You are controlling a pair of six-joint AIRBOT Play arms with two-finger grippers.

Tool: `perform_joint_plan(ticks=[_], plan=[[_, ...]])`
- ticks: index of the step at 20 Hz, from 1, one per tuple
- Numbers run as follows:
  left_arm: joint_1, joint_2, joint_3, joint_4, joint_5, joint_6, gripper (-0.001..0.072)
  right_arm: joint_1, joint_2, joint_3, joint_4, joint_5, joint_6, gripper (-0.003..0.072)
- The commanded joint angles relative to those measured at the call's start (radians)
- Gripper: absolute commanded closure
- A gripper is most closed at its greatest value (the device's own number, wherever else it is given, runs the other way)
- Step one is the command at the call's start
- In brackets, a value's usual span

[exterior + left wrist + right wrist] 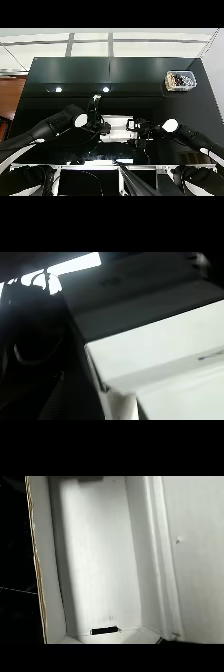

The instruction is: Fold the box and place the chain.

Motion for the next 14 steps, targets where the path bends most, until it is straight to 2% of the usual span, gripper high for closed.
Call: perform_joint_plan(ticks=[1,4,6,7,8,9,14], plan=[[-0.034,-0.019,0.042,0.077,-0.093,-0.133,0.0215,0.0,0.0,0.0,0.0,0.0,0.0,0.0439],[-0.092,-0.056,0.089,0.171,-0.169,-0.242,0.0217,0.0,0.0,0.0,0.0,0.0,0.001,0.0439],[-0.098,-0.076,0.109,0.15,-0.165,-0.283,0.0226,0.0,0.0,0.0,0.0,0.0,0.0,0.0439],[-0.1,-0.081,0.112,0.151,-0.159,-0.302,0.0248,0.0,0.0,0.0,0.0,0.0,0.0,0.0439],[-0.1,-0.088,0.112,0.151,-0.158,-0.309,0.0317,0.0,0.0,0.0,0.0,0.0,0.0,0.0439],[-0.1,-0.097,0.113,0.149,-0.159,-0.311,0.0342,0.0,0.0,0.0,0.0,0.0,0.0,0.0439],[-0.102,-0.139,0.12,0.135,-0.147,-0.351,0.0342,0.0,0.0,0.0,0.0,0.0,0.0,0.0439]])
